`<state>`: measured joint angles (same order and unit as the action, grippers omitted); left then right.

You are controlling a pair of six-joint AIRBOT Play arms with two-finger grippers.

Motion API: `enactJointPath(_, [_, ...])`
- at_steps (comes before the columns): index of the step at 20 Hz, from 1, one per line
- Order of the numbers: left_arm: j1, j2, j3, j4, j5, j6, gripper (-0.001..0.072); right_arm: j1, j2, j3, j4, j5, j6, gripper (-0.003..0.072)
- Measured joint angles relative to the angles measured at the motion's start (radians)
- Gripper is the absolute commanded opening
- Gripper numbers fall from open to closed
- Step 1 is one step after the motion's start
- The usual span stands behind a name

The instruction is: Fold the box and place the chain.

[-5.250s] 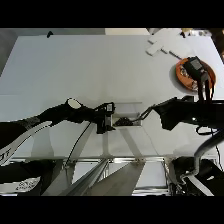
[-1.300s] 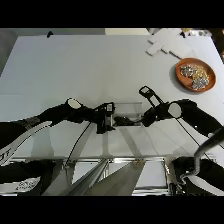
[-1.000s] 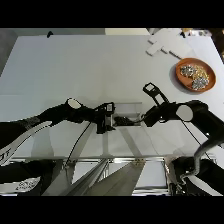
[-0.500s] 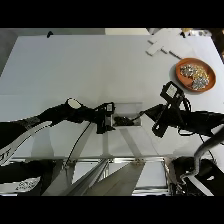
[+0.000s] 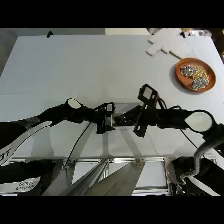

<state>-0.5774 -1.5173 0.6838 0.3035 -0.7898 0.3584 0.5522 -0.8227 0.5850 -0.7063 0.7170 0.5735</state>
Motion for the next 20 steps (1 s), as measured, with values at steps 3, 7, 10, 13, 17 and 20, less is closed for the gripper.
enactJointPath(3, [0.0, 0.0, 0.0, 0.0, 0.0, 0.0, 0.0134, 0.011, -0.078, 0.0, 0.003, -0.018, -0.014, 0.0196])
enactJointPath(7, [0.0, 0.0, 0.0, 0.0, 0.0, 0.0, 0.0134, 0.015, -0.119, 0.019, -0.009, -0.037, -0.018, 0.0194])
enactJointPath(10, [0.0, 0.0, 0.0, 0.0, 0.0, 0.0, 0.0134, 0.005, -0.127, 0.098, -0.053, -0.029, -0.021, 0.0151])
enactJointPath(13, [0.0, 0.0, 0.0, 0.0, 0.0, 0.0, 0.0134, -0.071, -0.137, 0.189, -0.089, -0.028, -0.011, 0.0093])
enactJointPath(17, [0.0, 0.0, 0.0, 0.0, 0.0, 0.0, 0.0134, -0.202, -0.212, 0.237, -0.11, 0.013, 0.018, 0.0016])
enactJointPath(20, [0.0, 0.0, 0.0, 0.0, 0.0, 0.0, 0.0134, -0.234, -0.311, 0.248, -0.12, 0.111, 0.025, 0.0016])
